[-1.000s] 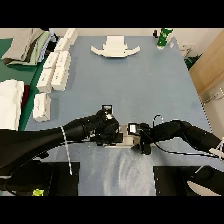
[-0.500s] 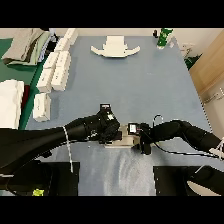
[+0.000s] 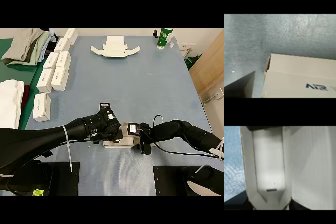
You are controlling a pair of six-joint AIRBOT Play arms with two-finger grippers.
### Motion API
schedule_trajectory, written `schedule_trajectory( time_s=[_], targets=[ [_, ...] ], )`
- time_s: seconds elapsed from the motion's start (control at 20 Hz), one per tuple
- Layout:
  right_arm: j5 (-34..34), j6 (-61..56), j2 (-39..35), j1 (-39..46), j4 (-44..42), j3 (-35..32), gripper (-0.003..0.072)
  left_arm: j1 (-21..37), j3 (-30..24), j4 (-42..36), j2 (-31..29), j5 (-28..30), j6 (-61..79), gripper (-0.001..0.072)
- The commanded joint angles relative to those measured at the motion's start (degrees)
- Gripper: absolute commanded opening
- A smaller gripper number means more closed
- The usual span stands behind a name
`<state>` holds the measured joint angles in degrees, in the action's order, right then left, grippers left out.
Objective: Fold the box.
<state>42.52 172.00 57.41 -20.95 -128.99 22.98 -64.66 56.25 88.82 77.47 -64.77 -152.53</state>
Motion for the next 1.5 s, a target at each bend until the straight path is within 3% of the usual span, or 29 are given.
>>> schedule_trajectory(
  time_s=[0.0, 0.2, 0.3, 0.5, 0.7, 0.8, 0.95, 1.0, 1.05, 1.35, 1.4, 1.45],
  targets=[
    [0.0, 0.0, 0.0, 0.0, 0.0, 0.0, 0.0449, 0.1, 0.6, 0.3, -0.1, -2.8, 0.4, 0.0603],
    [0.0, 0.0, 0.0, 0.0, 0.0, 0.0, 0.0449, 0.1, 0.6, 1.7, -0.1, -2.6, 0.3, 0.0579],
    [0.0, 0.0, 0.0, 0.0, 0.0, 0.0, 0.0449, 0.1, 0.4, 1.9, 0.0, -1.7, 0.1, 0.0445],
    [0.0, 0.0, 0.0, 0.0, 0.0, 0.0, 0.0449, 0.1, 0.0, 1.9, 0.4, 2.8, -0.3, 0.0444],
    [0.0, 0.0, 0.0, 0.0, 0.0, 0.0, 0.0449, 0.0, 0.0, 0.7, 2.6, 2.7, -0.5, 0.0443],
    [0.0, 0.0, 0.0, 0.0, 0.0, 0.0, 0.0449, 0.0, 0.0, -0.1, 3.4, 2.8, -0.5, 0.0314],
    [0.0, 0.0, 0.0, 0.0, 0.0, 0.0, 0.0449, 0.0, 0.0, -0.3, 3.5, 2.8, -0.5, 0.0305],
    [0.0, 0.0, 0.0, 0.0, 0.0, 0.0, 0.0449, -0.2, 0.0, -0.3, 3.5, 2.7, -0.6, 0.0214],
    [0.0, 0.0, 0.0, 0.0, 0.0, 0.0, 0.0449, -0.5, 0.0, 0.0, 3.5, 2.7, -0.4, 0.0017],
    [0.0, 0.0, 0.0, 0.0, 0.0, 0.0, 0.0449, -1.8, 0.2, 1.9, 3.6, 2.2, -2.5, 0.0020],
    [0.0, 0.0, 0.0, 0.0, 0.0, 0.0, 0.0449, -1.8, 0.4, 1.9, 3.5, 2.3, -2.4, 0.0148],
    [0.0, 0.0, 0.0, 0.0, 0.0, 0.0, 0.0449, -1.8, 0.5, 2.1, 3.2, 2.2, -2.7, 0.0425]
  ],
)
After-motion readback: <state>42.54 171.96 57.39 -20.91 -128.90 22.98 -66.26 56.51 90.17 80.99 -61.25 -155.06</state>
